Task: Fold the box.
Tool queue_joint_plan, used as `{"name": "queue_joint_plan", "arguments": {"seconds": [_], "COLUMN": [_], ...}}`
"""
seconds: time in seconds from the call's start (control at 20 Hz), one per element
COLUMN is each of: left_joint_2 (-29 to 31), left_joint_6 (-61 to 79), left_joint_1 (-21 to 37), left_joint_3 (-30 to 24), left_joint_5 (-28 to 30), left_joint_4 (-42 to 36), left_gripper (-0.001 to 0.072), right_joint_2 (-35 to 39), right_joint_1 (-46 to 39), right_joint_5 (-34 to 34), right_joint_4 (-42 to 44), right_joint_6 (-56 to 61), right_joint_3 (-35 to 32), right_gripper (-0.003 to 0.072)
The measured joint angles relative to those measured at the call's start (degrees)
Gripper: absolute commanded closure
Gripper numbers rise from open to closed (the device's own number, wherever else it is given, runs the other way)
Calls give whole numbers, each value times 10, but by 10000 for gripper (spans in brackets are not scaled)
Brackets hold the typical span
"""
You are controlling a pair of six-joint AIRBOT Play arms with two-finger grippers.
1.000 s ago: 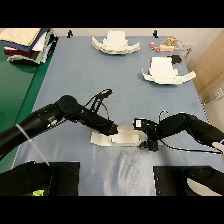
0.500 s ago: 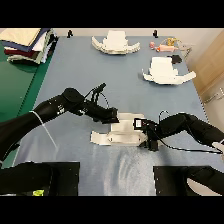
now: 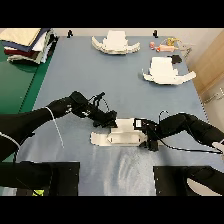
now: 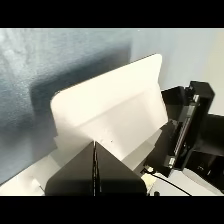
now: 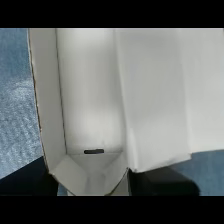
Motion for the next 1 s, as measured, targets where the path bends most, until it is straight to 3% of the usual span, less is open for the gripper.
{"name": "queue_joint_plan", "arguments": {"seconds": [0.3,0.45,0.8,1.0], "left_joint_2": [-6,26,205,310], "left_joint_6": [7,40,101,148], "left_joint_1": [0,5,38,42], "left_joint_3": [0,1,-7,-52], "left_joint_5": [-9,-18,-55,-72], "left_joint_4": [2,3,72,117], "left_gripper": [693,694,693,693], "right_joint_2": [0,0,0,0], "right_joint_1": [0,0,0,0], "right_joint_5": [0,0,0,0], "right_joint_4": [-1,-1,0,0], "right_joint_6": [-2,-2,0,0], "right_joint_3": [0,0,0,0], "right_gripper": [143,143,143,143]}}
